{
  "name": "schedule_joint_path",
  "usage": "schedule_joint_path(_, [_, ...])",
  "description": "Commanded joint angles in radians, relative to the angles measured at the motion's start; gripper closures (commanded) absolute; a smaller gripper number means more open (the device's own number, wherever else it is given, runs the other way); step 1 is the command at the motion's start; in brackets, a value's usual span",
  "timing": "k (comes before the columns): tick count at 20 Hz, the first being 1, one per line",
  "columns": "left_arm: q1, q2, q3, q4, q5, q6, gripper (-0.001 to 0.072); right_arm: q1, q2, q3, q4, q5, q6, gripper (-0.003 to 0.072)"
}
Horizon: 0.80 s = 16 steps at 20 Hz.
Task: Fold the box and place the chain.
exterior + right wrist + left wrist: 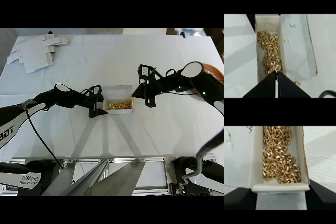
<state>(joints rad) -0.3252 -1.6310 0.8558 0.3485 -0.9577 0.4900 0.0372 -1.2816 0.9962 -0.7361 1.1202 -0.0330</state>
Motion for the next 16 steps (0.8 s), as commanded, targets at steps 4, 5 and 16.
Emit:
schedule_joint_path(4, [0.000, 0.000, 0.000, 0.000, 0.000, 0.000, 0.0618, 0.032, -0.043, 0.001, 0.029, 0.002, -0.002, 0.0551])
schedule_joint_path(5, [0.000, 0.000, 0.000, 0.000, 0.000, 0.000, 0.0618, 0.040, -0.057, 0.001, 0.029, 0.002, -0.002, 0.0427])
schedule_joint_path(16, [0.000, 0.000, 0.000, 0.000, 0.000, 0.000, 0.0618, -0.208, -0.123, 0.001, 0.041, 0.005, -0.183, 0.0369])
